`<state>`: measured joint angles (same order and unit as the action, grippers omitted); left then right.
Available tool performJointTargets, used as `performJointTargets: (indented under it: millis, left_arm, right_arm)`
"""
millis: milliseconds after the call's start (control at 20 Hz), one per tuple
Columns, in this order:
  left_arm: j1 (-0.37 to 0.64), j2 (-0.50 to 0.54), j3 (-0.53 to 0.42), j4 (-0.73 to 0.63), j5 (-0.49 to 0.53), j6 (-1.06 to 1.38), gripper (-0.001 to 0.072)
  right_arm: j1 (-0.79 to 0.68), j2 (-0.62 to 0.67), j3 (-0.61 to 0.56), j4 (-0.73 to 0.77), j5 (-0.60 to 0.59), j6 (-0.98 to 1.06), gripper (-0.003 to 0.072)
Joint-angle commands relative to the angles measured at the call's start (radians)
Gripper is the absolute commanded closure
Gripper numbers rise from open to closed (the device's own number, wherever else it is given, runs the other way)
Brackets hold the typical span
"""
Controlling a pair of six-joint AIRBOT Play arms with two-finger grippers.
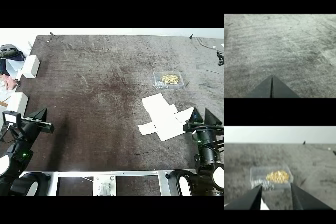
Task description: Fold the box and place the chain.
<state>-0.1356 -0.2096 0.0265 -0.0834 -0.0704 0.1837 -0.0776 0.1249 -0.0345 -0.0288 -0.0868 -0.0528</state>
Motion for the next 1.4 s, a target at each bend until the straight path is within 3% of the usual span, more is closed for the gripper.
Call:
performJointTargets:
  millis: [0,200,400,500,600,700,850,950,1200,1350]
  left_arm:
    - [0.000,0.001,0.000,0.000,0.000,0.000,0.0697]
    - [0.000,0.001,0.000,0.000,0.000,0.000,0.0696]
    - [0.000,0.001,0.000,0.000,0.000,0.000,0.0696]
    - [0.000,0.001,0.000,0.000,0.000,0.000,0.0696]
    - [0.000,0.001,0.000,0.000,0.000,0.000,0.0696]
    - [0.000,0.001,0.000,0.000,0.000,0.000,0.0696]
    - [0.000,0.001,0.000,0.000,0.000,0.000,0.0696]
    - [0.000,0.001,0.000,0.000,0.000,0.000,0.0697]
    - [0.000,0.001,0.000,0.000,0.000,0.000,0.0696]
    - [0.000,0.001,0.000,0.000,0.000,0.000,0.0696]
  right_arm:
    - [-0.001,-0.045,0.087,0.000,-0.007,0.016,0.0275]
    - [-0.001,-0.306,0.268,0.000,-0.026,0.016,0.0257]
    - [-0.004,-0.689,0.492,0.024,0.015,0.024,0.0258]
    - [-0.047,-0.874,0.605,0.030,0.163,0.045,0.0258]
    - [-0.145,-1.033,0.706,-0.014,0.396,0.146,0.0258]
    - [-0.268,-1.156,0.805,-0.232,0.629,0.354,0.0257]
    - [-0.435,-1.271,0.962,-0.634,0.884,0.623,0.0256]
    - [-0.537,-1.355,1.087,-0.802,1.050,0.737,0.0256]
    - [-0.721,-1.645,1.415,-0.908,1.463,0.765,0.0259]
    - [-0.750,-1.823,1.605,-1.004,1.632,0.765,0.0258]
